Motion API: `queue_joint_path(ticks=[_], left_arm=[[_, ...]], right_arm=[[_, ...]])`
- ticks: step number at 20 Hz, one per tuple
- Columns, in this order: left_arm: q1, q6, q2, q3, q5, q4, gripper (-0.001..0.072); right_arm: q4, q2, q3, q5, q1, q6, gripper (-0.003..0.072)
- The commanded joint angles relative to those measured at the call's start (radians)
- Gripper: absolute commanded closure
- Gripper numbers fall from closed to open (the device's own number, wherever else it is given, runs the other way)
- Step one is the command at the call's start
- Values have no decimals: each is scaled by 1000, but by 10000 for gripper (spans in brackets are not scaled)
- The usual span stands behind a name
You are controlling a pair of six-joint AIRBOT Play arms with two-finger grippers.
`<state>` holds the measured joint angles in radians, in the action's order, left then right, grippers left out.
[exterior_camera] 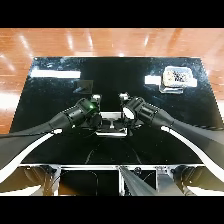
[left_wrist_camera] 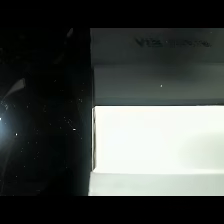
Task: Fold the box and place the chain.
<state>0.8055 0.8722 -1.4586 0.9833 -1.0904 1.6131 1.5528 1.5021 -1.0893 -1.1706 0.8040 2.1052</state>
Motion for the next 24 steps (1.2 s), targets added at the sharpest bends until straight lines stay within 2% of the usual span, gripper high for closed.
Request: queue_joint_path(ticks=[1,2,8,9,10,11,15,21,24], left_arm=[[0,0,0,0,0,0,686],[0,0,0,0,0,0,686],[0,0,0,0,-1,0,686],[0,0,0,0,0,0,686],[0,0,0,0,0,0,686],[0,0,0,0,0,0,686],[0,0,0,0,-3,0,686],[0,0,0,0,-5,0,686],[0,0,0,0,-5,0,686]], right_arm=[[8,8,-1,11,0,0,394],[12,8,-1,13,0,-1,668],[11,8,-1,11,0,-19,663],[11,7,-1,2,0,-19,545],[11,5,-1,-9,0,-19,248],[11,-1,-2,-26,0,-33,124],[18,-106,1,-176,15,-196,128],[146,-528,141,-361,23,-180,128],[230,-690,169,-462,-19,-171,128]])
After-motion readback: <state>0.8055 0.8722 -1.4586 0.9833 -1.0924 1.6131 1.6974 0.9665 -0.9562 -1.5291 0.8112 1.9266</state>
